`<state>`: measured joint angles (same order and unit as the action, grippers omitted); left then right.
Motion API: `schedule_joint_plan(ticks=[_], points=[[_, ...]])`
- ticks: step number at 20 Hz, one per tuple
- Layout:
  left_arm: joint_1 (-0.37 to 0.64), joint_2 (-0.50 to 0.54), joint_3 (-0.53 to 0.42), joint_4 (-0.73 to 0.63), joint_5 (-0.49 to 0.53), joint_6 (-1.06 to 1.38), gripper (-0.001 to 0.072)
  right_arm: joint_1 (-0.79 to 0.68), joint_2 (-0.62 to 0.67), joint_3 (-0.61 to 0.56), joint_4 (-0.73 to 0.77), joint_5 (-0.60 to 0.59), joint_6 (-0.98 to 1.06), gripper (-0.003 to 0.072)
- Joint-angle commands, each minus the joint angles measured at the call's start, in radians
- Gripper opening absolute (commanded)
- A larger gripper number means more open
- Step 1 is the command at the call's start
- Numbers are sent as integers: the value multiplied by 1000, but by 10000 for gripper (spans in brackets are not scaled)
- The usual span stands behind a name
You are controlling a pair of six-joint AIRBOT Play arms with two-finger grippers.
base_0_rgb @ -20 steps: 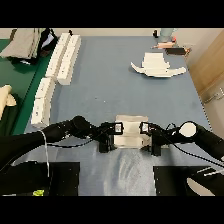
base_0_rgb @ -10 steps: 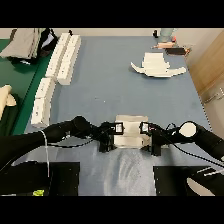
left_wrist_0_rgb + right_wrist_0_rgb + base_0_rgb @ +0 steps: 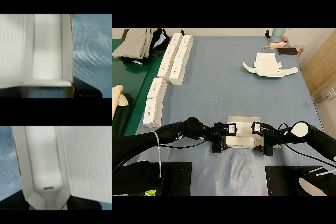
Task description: Fold the box.
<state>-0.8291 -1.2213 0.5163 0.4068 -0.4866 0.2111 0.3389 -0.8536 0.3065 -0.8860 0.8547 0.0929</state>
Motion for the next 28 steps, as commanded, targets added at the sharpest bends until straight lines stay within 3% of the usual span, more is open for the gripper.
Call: schedule_joint_plan(ticks=[1, 12, 13, 14, 23, 28], points=[[0, -1, 1, 1, 8, 1, 461, 1, 1, 0, 1, 0, 0, 540], [0, -1, 1, 1, 5, 1, 461, 1, 1, 0, 1, 0, 0, 540], [0, -1, 1, 1, 5, 1, 461, 1, 1, 1, -2, -4, 0, 554], [0, -1, 1, 1, 5, 1, 461, 1, 2, 3, -3, -44, -2, 720], [0, -1, 1, 1, 5, 1, 461, -29, 57, 8, -128, 184, 143, 716], [0, -1, 1, 1, 5, 1, 461, -92, 180, 17, -170, 193, 182, 716]])
